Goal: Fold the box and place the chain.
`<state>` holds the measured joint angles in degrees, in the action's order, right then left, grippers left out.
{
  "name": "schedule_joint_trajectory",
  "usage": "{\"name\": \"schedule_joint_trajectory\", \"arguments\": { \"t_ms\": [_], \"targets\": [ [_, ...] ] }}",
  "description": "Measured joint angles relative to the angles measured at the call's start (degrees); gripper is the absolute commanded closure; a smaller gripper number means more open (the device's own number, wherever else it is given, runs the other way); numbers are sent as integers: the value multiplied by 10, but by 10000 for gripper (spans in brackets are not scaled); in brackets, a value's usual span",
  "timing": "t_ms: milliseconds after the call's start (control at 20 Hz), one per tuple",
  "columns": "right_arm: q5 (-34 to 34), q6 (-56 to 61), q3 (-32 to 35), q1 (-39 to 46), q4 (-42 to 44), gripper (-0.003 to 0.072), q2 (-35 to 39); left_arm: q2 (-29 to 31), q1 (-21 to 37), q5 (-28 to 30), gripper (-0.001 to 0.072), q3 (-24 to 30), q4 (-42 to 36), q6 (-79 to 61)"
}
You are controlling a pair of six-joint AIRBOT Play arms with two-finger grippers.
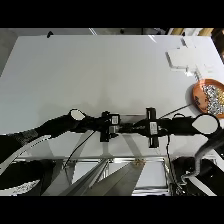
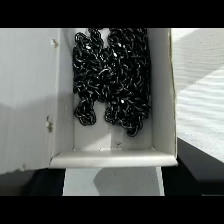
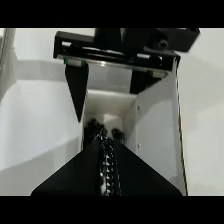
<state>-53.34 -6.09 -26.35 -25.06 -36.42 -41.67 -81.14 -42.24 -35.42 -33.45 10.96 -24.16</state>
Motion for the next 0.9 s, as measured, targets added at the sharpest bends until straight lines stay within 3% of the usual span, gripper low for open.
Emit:
{"name": "schedule_joint_trajectory", "arguments": {
  "t_ms": [50,150,200,450,750,900],
  "targets": [
    [16,1,0,-17,1,660,-9,0,0,0,364,0,0,0],
    [49,1,0,-46,4,505,-32,0,0,0,364,0,0,0],
    [63,2,0,-56,4,462,-44,0,0,0,364,0,0,0],
    [83,2,-26,-54,-27,462,-66,0,0,0,364,0,0,0],
    [-50,0,-99,94,-106,463,-50,0,0,0,364,0,0,0],
    [-80,-2,-110,162,-176,463,-70,0,0,0,364,0,0,0]
  ]
}}
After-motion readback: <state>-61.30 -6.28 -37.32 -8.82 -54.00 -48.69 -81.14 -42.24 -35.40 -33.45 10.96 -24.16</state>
